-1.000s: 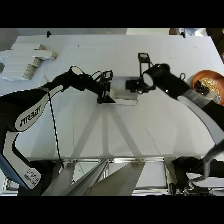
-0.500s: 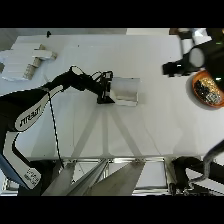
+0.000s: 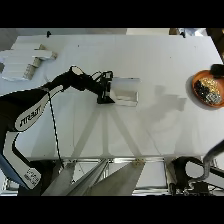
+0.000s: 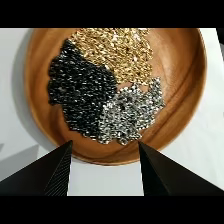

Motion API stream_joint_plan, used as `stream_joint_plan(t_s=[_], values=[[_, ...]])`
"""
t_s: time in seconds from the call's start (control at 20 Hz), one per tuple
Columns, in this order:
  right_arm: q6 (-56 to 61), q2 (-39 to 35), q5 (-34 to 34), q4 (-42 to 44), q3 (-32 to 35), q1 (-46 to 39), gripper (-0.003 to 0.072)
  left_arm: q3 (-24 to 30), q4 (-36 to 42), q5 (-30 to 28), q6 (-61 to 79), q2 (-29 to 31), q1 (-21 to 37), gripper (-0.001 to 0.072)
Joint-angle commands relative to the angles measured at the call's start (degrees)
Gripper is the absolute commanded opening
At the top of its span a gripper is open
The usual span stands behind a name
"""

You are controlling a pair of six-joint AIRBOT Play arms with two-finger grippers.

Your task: Fold the box and place the chain.

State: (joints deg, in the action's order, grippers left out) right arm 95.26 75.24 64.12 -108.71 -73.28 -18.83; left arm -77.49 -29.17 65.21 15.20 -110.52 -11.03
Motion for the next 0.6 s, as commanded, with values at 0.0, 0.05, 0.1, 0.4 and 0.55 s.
stream_joint_plan(t_s=[0.0, 0.05, 0.1, 0.4, 0.55], values=[[-1.64, 4.9, -0.28, 0.46, 0.0, -7.58, 0.0462, -0.02, 0.0, -0.02, 0.0, 0.02, 0.04, 0.0354], [-2.69, 6.49, -0.33, 1.03, 0.0, -8.66, 0.0464, -0.02, 0.0, -0.02, 0.0, 0.02, 0.04, 0.0354], [-2.89, 8.2, -0.22, 1.31, 0.02, -9.53, 0.0477, -0.02, 0.0, -0.02, 0.0, 0.02, 0.04, 0.0354], [-3.08, 15.28, -2.32, 6.8, 0.09, -12.52, 0.0477, -0.02, 0.0, -0.02, 0.0, 0.0, 0.04, 0.0354], [-3.19, 17.18, -5.09, 7.72, 0.13, -12.61, 0.0475, -0.02, 0.0, -0.02, 0.0, 0.02, 0.04, 0.0354]])
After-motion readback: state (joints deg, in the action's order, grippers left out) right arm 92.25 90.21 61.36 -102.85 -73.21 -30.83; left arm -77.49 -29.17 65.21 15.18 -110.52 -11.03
